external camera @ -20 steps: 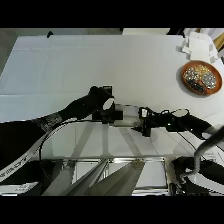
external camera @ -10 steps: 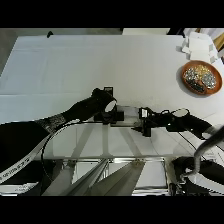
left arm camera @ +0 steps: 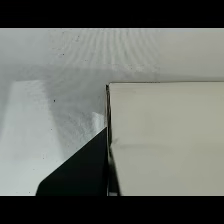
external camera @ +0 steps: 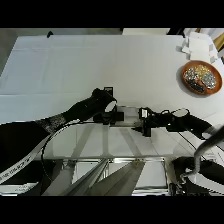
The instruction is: Fold the box and place the chain.
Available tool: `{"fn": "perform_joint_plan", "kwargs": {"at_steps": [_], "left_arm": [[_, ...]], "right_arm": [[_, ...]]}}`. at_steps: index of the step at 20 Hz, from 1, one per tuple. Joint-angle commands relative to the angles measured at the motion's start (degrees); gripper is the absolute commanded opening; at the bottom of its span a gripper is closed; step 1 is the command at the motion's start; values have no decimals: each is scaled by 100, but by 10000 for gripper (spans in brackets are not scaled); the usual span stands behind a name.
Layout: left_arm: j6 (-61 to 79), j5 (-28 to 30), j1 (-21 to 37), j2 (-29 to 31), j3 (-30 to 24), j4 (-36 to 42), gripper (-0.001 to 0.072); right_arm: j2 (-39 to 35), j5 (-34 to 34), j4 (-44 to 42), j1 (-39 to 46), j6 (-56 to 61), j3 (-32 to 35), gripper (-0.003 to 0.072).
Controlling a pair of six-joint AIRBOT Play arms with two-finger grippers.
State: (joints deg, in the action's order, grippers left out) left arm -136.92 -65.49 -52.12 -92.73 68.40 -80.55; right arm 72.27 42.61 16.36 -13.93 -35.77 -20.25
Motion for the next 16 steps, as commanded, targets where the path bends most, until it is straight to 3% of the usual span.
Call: {"fn": "perform_joint_plan", "kwargs": {"at_steps": [1,3,8,9,10,11,14,16], "left_arm": [[48,-127,83,87,4,70,196],[68,-208,229,269,4,44,292],[1211,-271,590,798,4,33,297],[1725,-289,691,935,4,39,406],[2302,-323,791,1078,4,35,593],[3082,-442,905,1231,-11,17,701],[5965,-470,1259,1777,-426,42,696],[8024,-216,1523,2197,-1023,282,695]], "right_arm": [[-2,2,-9,-4,11,2,411],[-2,2,-9,-4,11,2,411],[0,2,-9,-4,11,2,411],[-2,2,-9,-4,11,2,411],[-2,2,-9,-4,11,2,411],[-2,2,-9,-4,11,2,411],[-2,2,-9,-4,11,2,411],[-2,2,-9,-4,11,2,411]]}}
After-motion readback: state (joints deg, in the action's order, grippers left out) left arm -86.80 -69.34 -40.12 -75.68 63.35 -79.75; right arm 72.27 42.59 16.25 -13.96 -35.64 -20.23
